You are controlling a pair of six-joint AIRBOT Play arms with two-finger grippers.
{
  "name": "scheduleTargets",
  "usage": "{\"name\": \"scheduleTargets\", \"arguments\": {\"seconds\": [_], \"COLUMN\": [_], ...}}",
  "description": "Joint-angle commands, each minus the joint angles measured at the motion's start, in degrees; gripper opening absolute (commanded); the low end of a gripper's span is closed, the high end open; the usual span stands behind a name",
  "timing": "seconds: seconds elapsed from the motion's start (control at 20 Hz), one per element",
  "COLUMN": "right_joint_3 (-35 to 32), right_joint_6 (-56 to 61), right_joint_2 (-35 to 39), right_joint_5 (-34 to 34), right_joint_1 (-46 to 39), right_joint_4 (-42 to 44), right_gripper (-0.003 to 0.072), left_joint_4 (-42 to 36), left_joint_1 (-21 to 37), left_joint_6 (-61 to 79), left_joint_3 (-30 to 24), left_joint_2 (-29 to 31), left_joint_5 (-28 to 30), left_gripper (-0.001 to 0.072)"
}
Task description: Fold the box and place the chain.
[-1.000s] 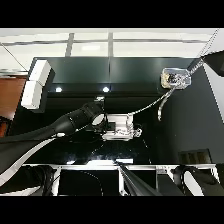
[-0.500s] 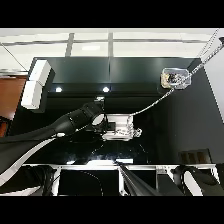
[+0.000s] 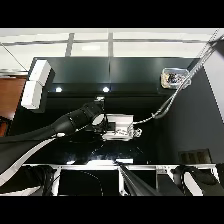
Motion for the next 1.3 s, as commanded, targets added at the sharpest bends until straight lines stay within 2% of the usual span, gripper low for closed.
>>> {"name": "scheduleTargets", "arguments": {"seconds": [0.0, 0.2, 0.35, 0.65, 0.85, 1.0, 1.1, 1.25], "right_joint_3": [-1.92, -7.34, -9.81, -10.05, -10.05, -10.78, -13.97, -21.66], "right_joint_6": [0.11, 1.77, 2.29, 2.23, 1.7, 3.02, 3.32, 3.3], "right_joint_2": [-0.04, -0.2, -0.72, -5.77, -8.48, -8.76, -8.76, -9.11], "right_joint_5": [5.11, 4.39, 1.05, -2.43, -4.13, -2.67, -2.03, -7.13], "right_joint_1": [5.16, 12.24, 16.72, 24.9, 26.91, 26.91, 26.91, 27.1], "right_joint_4": [0.59, 1.18, 1.25, 2.19, 1.81, -4.68, -5.92, -5.11], "right_gripper": [0.0012, 0.0012, 0.0012, 0.0012, 0.0012, 0.0012, 0.0012, 0.0012], "left_joint_4": [0.02, 0.02, 0.02, 0.02, 0.02, 0.02, 0.02, 0.02], "left_joint_1": [-0.04, -0.04, -0.04, -0.04, -0.04, -0.04, -0.04, -0.04], "left_joint_6": [0.0, 0.0, 0.0, 0.0, 0.0, 0.0, 0.0, 0.0], "left_joint_3": [-0.02, -0.02, -0.02, -0.02, -0.02, -0.02, -0.02, -0.02], "left_joint_2": [0.0, 0.0, 0.0, 0.0, 0.0, 0.0, 0.0, 0.0], "left_joint_5": [0.02, 0.09, 0.09, 0.09, 0.09, 0.09, 0.11, 0.07], "left_gripper": [0.0031, 0.0032, 0.0031, 0.0032, 0.0032, 0.0032, 0.0032, 0.0031]}}
